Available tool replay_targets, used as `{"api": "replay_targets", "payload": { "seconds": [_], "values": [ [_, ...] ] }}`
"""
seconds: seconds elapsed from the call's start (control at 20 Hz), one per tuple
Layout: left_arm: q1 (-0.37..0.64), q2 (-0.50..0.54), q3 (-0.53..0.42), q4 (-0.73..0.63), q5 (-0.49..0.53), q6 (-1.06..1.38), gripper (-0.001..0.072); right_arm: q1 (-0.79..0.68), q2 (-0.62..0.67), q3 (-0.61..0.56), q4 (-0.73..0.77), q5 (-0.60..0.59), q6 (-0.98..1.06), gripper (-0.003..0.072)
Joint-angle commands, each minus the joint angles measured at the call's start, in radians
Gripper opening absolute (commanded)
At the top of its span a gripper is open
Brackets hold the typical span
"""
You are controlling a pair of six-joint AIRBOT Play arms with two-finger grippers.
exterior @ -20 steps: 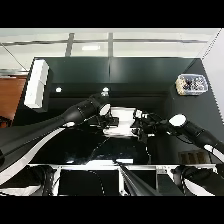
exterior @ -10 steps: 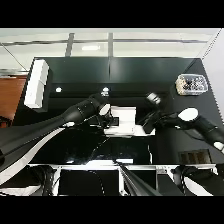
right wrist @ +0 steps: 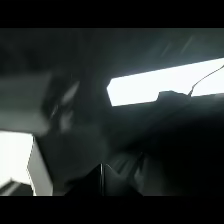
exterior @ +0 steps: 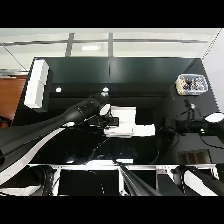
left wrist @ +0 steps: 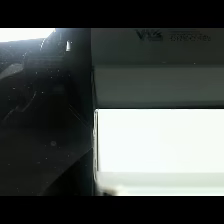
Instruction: Fold the box and place the chain.
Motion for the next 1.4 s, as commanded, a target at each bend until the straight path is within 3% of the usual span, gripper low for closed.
{"api": "replay_targets", "payload": {
  "seconds": [0.0,0.15,0.45,0.5,0.55,0.6,0.9,1.05,1.35],
  "values": [
    [0.001,-0.001,0.0,0.001,-0.001,0.0,0.0026,0.127,-0.122,-0.016,0.137,0.05,-0.062,0.0013],
    [0.001,-0.001,0.0,0.001,-0.002,0.0,0.0026,0.24,-0.193,0.014,0.286,0.042,-0.153,0.0014],
    [0.001,-0.001,0.0,0.001,-0.002,0.0,0.0026,0.266,-0.192,0.119,0.254,0.163,-0.2,0.0017],
    [0.001,-0.001,0.0,0.001,-0.002,0.0,0.0026,0.267,-0.192,0.128,0.254,0.184,-0.199,0.0184],
    [0.001,-0.001,0.0,0.001,-0.002,0.0,0.0026,0.267,-0.192,0.134,0.255,0.208,-0.199,0.0548],
    [0.001,-0.001,0.0,0.001,-0.002,0.0,0.0026,0.267,-0.192,0.139,0.254,0.218,-0.198,0.0594],
    [0.001,-0.001,0.0,0.001,-0.001,0.0,0.0026,0.359,-0.192,0.179,0.285,0.16,-0.172,0.0591],
    [0.001,-0.001,0.0,0.001,-0.001,0.0,0.0026,0.443,-0.192,0.22,0.262,0.061,-0.042,0.0478],
    [0.001,-0.001,0.0,0.001,0.0,0.0,0.0026,0.665,-0.192,0.33,-0.112,-0.075,0.395,0.0478]
  ]
}}
